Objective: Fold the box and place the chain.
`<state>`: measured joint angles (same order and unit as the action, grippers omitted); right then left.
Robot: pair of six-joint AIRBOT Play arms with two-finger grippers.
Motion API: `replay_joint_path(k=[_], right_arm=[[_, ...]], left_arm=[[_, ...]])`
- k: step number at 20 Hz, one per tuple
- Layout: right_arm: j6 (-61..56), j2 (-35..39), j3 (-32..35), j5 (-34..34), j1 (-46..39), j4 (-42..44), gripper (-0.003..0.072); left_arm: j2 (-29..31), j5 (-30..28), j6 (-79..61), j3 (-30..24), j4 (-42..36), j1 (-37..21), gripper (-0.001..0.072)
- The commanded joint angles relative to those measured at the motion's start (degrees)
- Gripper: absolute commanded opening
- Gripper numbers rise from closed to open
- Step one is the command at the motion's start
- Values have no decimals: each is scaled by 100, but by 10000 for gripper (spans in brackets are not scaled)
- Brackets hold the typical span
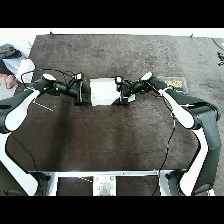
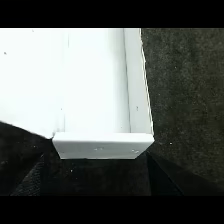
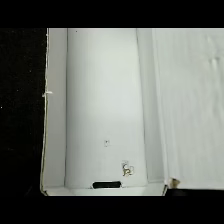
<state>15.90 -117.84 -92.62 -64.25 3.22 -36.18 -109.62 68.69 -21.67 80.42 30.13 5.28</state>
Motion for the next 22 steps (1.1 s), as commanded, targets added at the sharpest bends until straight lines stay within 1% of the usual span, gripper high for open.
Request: replay_joint_path(k=[1,4,6,11,14,15,22], right_arm=[[-2,-2,2,0,2,0,368],[-2,-2,2,0,2,0,368],[-2,-2,2,0,2,0,368],[-2,-2,2,0,2,0,368],[-2,-2,2,0,4,0,368],[-2,-2,2,0,2,0,368],[-2,-2,2,0,2,0,368]], left_arm=[[-15,-61,-184,-20,-151,44,720],[-39,-144,-199,-20,-160,205,720],[-76,-299,-195,-24,-166,289,720],[-166,-507,-157,-17,-280,289,720],[-170,-876,-313,0,-308,289,720],[-181,-909,-354,0,-310,291,720],[-216,-710,-603,28,-337,289,719]])
